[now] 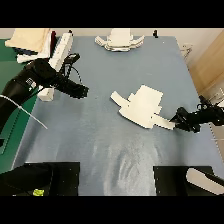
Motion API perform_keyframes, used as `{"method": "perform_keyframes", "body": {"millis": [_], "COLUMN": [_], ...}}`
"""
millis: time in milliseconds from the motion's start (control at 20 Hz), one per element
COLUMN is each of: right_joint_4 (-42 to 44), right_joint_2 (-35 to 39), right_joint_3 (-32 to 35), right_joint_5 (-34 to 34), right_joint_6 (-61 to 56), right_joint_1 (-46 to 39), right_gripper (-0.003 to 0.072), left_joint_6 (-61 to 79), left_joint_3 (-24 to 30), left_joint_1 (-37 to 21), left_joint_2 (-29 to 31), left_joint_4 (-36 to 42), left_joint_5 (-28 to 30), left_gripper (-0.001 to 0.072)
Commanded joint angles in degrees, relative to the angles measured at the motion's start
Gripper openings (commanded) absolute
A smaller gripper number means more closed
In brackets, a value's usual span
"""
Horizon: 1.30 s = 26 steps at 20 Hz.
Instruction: Fold the box.
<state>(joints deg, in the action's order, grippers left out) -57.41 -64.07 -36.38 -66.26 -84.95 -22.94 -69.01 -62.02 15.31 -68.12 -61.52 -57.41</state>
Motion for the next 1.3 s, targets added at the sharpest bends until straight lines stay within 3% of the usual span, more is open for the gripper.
{"method": "perform_keyframes", "body": {"millis": [0,100,400,650,850,900,1250], "right_joint_4": [6.91,8.02,22.60,24.44,36.02,36.96,37.53], "right_joint_2": [-0.79,-1.36,-1.57,-1.57,-1.57,-1.68,-3.15], "right_joint_3": [1.16,2.45,7.63,8.09,11.76,12.59,13.11], "right_joint_5": [0.72,0.72,2.89,2.56,7.21,8.44,14.29], "right_joint_6": [4.85,6.21,15.45,15.61,21.73,22.27,23.10], "right_joint_1": [-1.09,-1.14,-1.14,-0.87,-0.85,-0.59,6.82], "right_gripper": [0.0367,0.0347,0.0328,0.0328,0.0325,0.0285,0.0285], "left_joint_6": [0.02,0.02,0.02,0.02,0.02,0.02,0.02], "left_joint_3": [-0.04,-0.04,-0.04,-0.04,-0.04,-0.04,-0.04], "left_joint_1": [0.04,0.04,0.04,0.04,0.04,0.04,0.04], "left_joint_2": [-0.02,-0.02,-0.02,-0.02,-0.02,-0.02,-0.02], "left_joint_4": [-0.02,-0.02,-0.02,-0.02,-0.02,-0.02,-0.02], "left_joint_5": [0.00,0.00,0.00,0.00,0.00,0.00,0.00], "left_gripper": [0.0013,0.0013,0.0013,0.0014,0.0014,0.0013,0.0013]}}
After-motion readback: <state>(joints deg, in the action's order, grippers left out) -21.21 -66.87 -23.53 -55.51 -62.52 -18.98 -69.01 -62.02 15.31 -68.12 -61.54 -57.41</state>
